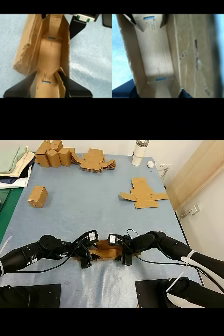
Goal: Fold the box.
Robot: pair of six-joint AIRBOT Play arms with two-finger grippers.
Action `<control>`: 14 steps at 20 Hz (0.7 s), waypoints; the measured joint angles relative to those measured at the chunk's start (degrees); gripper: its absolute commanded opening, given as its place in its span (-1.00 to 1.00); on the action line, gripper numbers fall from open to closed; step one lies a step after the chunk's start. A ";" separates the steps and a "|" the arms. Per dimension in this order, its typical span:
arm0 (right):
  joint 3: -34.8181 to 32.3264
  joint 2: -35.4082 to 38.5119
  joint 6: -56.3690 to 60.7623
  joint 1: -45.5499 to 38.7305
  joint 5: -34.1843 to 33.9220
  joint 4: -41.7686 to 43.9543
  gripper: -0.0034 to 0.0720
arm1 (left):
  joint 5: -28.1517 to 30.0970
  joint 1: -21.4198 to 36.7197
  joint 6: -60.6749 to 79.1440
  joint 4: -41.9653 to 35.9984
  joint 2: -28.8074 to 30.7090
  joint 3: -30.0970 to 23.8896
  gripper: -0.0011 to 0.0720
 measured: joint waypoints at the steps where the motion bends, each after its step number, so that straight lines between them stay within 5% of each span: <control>1: 0.00 0.00 0.00 0.00 0.00 0.00 0.43 | -0.13 0.00 0.02 -0.31 0.00 0.00 0.22; 3: 0.00 0.00 0.00 0.00 0.00 0.00 0.43 | -0.37 0.00 0.02 -0.66 0.00 0.00 0.21; 4: 0.00 0.00 0.00 0.00 0.00 0.00 0.43 | -0.52 0.00 0.02 -0.83 0.00 0.00 -0.03; 5: 0.00 0.00 0.00 0.00 0.00 -0.02 0.43 | -0.66 0.00 0.00 -0.94 0.00 0.00 -0.56; 6: 0.00 0.00 0.00 0.00 0.00 0.00 0.43 | -1.07 0.00 0.00 -1.03 0.00 0.00 -0.68; 12: 0.00 0.00 0.02 0.00 0.00 0.00 0.43 | -1.27 0.00 -6.82 5.18 1.29 0.00 -0.69; 14: 0.00 0.00 0.02 0.00 0.00 0.00 0.43 | -1.44 0.04 -14.86 13.11 3.43 0.00 -0.93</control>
